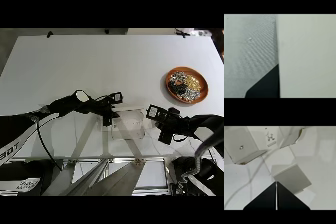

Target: Fold the box and place the chain.

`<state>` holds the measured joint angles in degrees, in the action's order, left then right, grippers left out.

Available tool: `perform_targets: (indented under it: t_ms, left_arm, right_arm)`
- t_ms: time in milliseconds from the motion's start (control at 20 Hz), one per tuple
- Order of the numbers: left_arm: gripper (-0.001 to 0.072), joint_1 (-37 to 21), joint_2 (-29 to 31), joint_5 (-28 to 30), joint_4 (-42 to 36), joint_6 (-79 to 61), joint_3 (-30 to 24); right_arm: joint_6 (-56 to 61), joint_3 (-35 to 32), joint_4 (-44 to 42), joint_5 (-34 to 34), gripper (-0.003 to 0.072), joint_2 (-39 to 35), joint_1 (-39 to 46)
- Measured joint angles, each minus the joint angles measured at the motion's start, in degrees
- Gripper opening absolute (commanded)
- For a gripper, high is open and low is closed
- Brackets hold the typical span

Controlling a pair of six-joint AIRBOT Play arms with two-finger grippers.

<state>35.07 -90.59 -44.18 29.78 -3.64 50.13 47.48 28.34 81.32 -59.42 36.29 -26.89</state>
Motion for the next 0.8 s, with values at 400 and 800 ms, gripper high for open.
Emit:
perform_targets:
  t_ms: [400, 800]
  left_arm:
    - [0.0004, 0.0, 0.7, -0.7, 3.1, -1.1, 0.5]
    - [0.0009, 0.0, 0.7, -0.7, 3.3, -1.1, 0.8]
  right_arm:
    - [0.0, 0.0, 0.0, 0.7, 0.0087, 0.0, 0.0]
    - [-1.0, -0.2, -1.0, 0.4, 0.0577, 2.0, 0.0]
